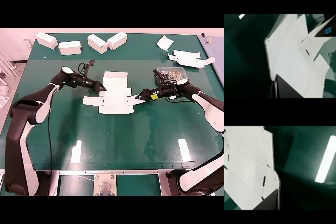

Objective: Fold the box and place the chain.

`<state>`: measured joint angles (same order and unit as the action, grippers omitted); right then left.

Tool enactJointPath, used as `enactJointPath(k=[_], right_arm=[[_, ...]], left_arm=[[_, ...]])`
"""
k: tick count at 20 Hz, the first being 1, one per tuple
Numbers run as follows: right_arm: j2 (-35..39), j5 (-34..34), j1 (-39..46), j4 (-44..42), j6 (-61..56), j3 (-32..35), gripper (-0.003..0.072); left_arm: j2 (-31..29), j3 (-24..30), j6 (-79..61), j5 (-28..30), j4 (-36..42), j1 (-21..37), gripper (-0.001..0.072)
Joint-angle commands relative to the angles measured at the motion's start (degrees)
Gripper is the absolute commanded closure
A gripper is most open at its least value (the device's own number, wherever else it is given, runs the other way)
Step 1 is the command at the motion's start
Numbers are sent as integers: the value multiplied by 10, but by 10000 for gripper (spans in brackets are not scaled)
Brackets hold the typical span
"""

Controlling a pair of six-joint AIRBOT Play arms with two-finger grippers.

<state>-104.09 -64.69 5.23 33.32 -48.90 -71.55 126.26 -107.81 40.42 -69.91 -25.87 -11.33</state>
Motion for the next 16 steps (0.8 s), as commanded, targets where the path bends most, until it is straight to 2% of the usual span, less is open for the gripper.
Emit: enactJointPath(k=[1,3,7,8,9,10,11,16], right_arm=[[0,-2,0,-3,-2,0,678],[0,-2,0,-3,-2,0,678],[0,-2,0,-35,1,0,675],[0,-2,0,-47,0,-1,617],[0,-2,3,-56,0,-4,471],[0,-3,5,-64,1,-6,421],[0,-2,8,-73,1,-9,394],[0,-3,31,-89,16,-24,392]], left_arm=[[-1,0,-103,-16,23,6,685],[-1,0,-192,-49,71,15,685],[-1,0,-317,-107,83,19,686],[-1,2,-346,-125,83,19,686],[-1,4,-372,-133,84,19,687],[-1,7,-399,-137,84,19,687],[0,10,-421,-137,84,19,687],[0,37,-514,-127,91,19,688]])
